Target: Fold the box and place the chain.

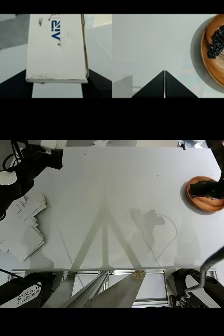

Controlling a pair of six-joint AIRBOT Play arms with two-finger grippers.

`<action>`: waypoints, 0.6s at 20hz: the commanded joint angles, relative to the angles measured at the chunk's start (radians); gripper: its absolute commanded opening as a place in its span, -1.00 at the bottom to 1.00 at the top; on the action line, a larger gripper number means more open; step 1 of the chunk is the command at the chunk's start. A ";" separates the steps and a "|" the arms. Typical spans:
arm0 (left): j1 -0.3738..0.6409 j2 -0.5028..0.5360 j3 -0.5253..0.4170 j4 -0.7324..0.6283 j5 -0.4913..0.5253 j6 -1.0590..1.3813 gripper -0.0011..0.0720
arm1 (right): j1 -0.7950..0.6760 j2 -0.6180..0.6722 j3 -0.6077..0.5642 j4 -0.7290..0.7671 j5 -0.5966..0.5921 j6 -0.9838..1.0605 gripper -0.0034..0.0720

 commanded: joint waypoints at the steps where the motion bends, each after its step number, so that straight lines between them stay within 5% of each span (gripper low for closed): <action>1: 0.059 -0.050 -0.008 0.006 0.006 -0.048 -0.97 | 0.000 0.001 0.001 0.000 0.000 0.000 -0.89; 8: 0.063 -0.217 -0.027 0.050 -0.027 -0.145 -0.97 | 0.000 0.001 0.001 0.000 0.000 0.000 -0.89; 12: 0.065 -0.283 -0.027 0.288 -0.061 -0.347 -0.97 | 0.000 0.001 0.001 0.000 0.000 0.000 -0.89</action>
